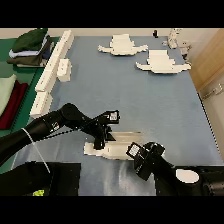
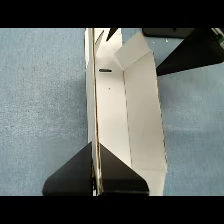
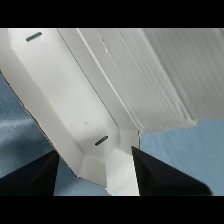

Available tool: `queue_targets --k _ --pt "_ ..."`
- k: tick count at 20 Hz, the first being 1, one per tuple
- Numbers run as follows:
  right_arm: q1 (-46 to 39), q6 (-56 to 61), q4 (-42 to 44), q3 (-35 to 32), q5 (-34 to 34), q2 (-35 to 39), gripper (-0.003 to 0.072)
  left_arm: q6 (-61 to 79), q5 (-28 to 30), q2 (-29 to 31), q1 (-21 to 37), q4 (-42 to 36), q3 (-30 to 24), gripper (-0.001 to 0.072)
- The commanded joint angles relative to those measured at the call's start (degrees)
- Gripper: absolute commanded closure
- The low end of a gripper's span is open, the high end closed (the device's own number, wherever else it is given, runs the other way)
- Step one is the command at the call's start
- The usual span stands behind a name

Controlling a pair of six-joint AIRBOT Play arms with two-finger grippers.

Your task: Fold the box.

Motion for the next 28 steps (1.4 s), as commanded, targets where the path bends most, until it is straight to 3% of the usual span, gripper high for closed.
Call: queue_targets --k 1,8,13,18,23,28 --pt "0.0 -0.6 -1.3 0.0 -1.5 0.3 -0.0032 0.0 0.0 0.0 0.0 0.0 0.1 0.0694" --pt "-0.5 -4.2 -0.9 -1.0 -0.1 1.5 -0.0032 0.0 0.0 0.0 0.0 0.0 0.1 0.0694" --pt "-9.8 -22.5 8.3 -5.0 7.0 11.8 -0.0032 0.0 0.0 0.0 0.0 0.0 0.1 0.0694" --pt "-23.8 -44.7 19.9 -5.6 11.6 13.6 -0.0033 0.0 0.0 0.0 0.0 0.0 0.1 0.0694" --pt "-38.2 -73.1 40.9 -5.6 14.4 12.9 -0.0033 0.0 0.0 0.0 0.0 0.0 0.1 0.0694" --pt "-48.6 -93.4 57.7 -5.6 14.7 9.0 -0.0033 0.0 0.0 0.0 0.0 0.0 0.1 0.0694"
